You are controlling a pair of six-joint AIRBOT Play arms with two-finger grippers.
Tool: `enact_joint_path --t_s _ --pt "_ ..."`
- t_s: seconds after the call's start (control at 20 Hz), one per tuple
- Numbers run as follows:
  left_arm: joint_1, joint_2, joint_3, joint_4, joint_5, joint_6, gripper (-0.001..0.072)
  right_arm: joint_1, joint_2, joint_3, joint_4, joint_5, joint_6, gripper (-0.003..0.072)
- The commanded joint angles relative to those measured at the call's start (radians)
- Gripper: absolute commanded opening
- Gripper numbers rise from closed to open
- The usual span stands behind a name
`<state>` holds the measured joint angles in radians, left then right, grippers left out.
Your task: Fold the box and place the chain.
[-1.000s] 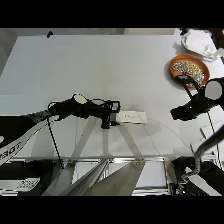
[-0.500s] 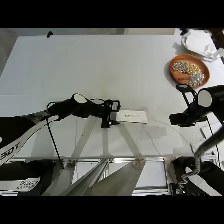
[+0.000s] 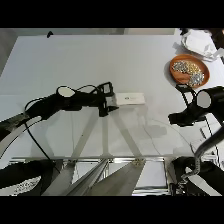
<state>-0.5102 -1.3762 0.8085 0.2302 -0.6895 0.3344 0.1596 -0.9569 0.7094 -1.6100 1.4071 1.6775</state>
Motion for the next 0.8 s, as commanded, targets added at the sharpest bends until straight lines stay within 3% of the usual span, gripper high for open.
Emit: enact_joint_path --t_s 0.0,0.25,0.6,0.75 --pt "0.091 0.087 0.001 -0.009 0.019 -0.127 0.0004 0.000 0.000 -0.001 0.000 -0.002 0.000 0.0021" --pt "0.310 0.235 0.001 0.054 0.028 -0.324 0.0004 0.000 0.000 -0.001 0.000 0.010 -0.003 0.0021" --pt "0.696 0.401 0.001 0.536 0.022 -0.791 0.0004 0.000 0.000 -0.001 0.000 -0.002 -0.003 0.0021" --pt "0.865 0.415 -0.001 0.661 -0.010 -0.894 0.0004 0.000 0.000 -0.001 0.000 -0.018 -0.003 0.0021"
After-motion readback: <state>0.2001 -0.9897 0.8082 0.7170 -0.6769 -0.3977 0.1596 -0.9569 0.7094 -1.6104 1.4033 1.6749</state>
